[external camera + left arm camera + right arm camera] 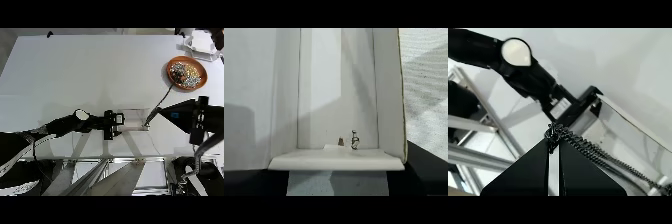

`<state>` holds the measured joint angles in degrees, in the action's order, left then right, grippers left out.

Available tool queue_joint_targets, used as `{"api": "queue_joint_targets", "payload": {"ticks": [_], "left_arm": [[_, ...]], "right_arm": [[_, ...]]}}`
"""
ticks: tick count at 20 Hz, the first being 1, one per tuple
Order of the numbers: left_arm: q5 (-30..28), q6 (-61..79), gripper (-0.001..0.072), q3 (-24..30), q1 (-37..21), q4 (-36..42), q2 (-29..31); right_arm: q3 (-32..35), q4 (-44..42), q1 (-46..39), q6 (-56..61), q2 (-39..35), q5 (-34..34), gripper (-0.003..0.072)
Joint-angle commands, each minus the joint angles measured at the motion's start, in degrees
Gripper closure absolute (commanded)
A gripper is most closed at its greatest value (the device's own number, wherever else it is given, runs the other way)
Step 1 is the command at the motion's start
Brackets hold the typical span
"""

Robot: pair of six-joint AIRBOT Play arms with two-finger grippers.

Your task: Fold the box and place the chain.

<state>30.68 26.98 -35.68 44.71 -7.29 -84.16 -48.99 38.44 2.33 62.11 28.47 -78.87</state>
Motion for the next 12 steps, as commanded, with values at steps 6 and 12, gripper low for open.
{"api": "queue_joint_targets", "payload": {"ticks": [6,12], "left_arm": [[0.0,0.0,0.0437,0.0,0.0,0.0,0.0],[0.0,0.0,0.0437,0.0,0.0,0.0,0.0]], "right_arm": [[14.4,-3.3,1.9,-7.4,5.1,9.3,0.0672],[17.3,1.1,11.5,-8.0,12.4,18.3,0.067]]}}
